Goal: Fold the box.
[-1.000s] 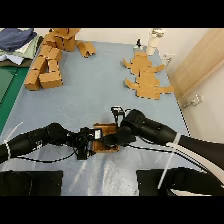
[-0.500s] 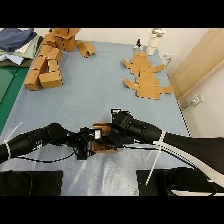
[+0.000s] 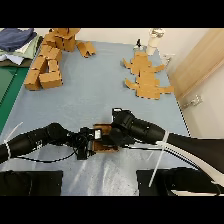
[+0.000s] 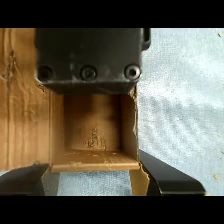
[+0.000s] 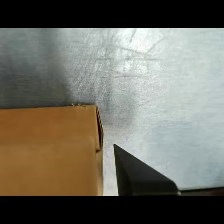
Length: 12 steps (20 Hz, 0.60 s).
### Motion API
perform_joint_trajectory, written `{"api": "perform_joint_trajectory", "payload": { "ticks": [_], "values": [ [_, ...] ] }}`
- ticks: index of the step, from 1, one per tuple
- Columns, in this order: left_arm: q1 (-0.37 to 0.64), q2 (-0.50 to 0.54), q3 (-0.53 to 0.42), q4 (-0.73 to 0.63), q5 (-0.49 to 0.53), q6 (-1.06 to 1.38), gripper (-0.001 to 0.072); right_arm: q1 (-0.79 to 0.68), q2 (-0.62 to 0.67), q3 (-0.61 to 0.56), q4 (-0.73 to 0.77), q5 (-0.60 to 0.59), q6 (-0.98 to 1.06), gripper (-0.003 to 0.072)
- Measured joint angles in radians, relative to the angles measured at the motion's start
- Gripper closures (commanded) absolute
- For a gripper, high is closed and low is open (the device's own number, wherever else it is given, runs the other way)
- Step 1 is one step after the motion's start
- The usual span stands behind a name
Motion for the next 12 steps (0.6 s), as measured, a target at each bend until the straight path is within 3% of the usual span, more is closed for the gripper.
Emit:
{"api": "perform_joint_trajectory", "payload": {
  "ticks": [4,7,8,12],
  "values": [
    [0.000,0.000,0.000,0.000,0.000,0.000,0.0253,0.000,0.097,0.003,0.001,-0.017,-0.002,0.0338],
    [0.000,0.000,0.000,0.000,0.000,0.000,0.0253,0.000,0.198,0.006,0.009,-0.047,-0.006,0.0490],
    [0.000,0.000,0.000,0.000,0.000,0.000,0.0253,-0.002,0.234,0.006,0.008,-0.062,-0.011,0.0656],
    [0.000,0.000,0.000,0.000,0.000,0.000,0.0253,-0.102,0.328,-0.026,-0.038,-0.135,-0.119,0.0685]
  ]
}}
